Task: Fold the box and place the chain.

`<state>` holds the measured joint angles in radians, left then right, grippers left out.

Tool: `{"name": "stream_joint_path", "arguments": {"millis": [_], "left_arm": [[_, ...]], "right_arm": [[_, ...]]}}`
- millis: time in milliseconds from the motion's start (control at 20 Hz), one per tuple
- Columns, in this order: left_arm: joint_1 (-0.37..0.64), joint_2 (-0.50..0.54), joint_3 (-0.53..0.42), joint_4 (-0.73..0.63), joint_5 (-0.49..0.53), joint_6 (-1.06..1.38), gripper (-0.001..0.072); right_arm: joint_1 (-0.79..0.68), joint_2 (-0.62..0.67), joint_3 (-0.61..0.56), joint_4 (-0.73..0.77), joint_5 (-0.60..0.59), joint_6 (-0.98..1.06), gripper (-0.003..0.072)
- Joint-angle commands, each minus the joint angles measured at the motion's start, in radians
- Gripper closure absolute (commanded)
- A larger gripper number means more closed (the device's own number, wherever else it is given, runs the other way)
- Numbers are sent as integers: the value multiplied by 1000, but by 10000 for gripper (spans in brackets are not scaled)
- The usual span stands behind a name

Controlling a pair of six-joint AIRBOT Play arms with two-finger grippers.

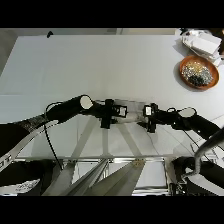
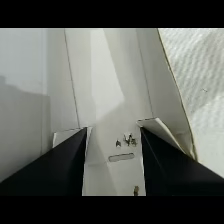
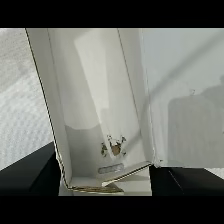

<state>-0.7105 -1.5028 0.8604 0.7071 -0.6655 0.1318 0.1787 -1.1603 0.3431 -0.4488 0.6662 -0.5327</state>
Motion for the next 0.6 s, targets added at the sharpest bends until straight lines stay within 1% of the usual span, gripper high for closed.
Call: {"name": "stream_joint_path", "arguments": {"millis": [0, 50, 100, 150, 300, 350, 450, 550], "left_arm": [[-2, 0, 0, 1, -21, -5, 339], [2, 7, 0, 10, -45, -24, 512], [13, 20, 0, 18, -68, -51, 656], [32, 40, 0, 25, -95, -87, 701], [105, 115, -1, 50, -137, -233, 697], [134, 145, -1, 69, -155, -275, 683], [188, 200, -1, 133, -190, -356, 608], [243, 259, -2, 204, -249, -468, 607]], "right_arm": [[0, 1, 0, 1, -1, 0, 290], [0, 1, 0, 1, -1, 0, 290], [0, 1, 0, 1, 0, 0, 290], [0, 1, 0, 1, 0, 0, 290], [0, 1, 0, 1, 0, 0, 290], [0, 1, 0, 1, -1, 0, 290], [0, 1, 0, 1, -1, 0, 290], [0, 1, 0, 1, -1, 0, 290]]}}
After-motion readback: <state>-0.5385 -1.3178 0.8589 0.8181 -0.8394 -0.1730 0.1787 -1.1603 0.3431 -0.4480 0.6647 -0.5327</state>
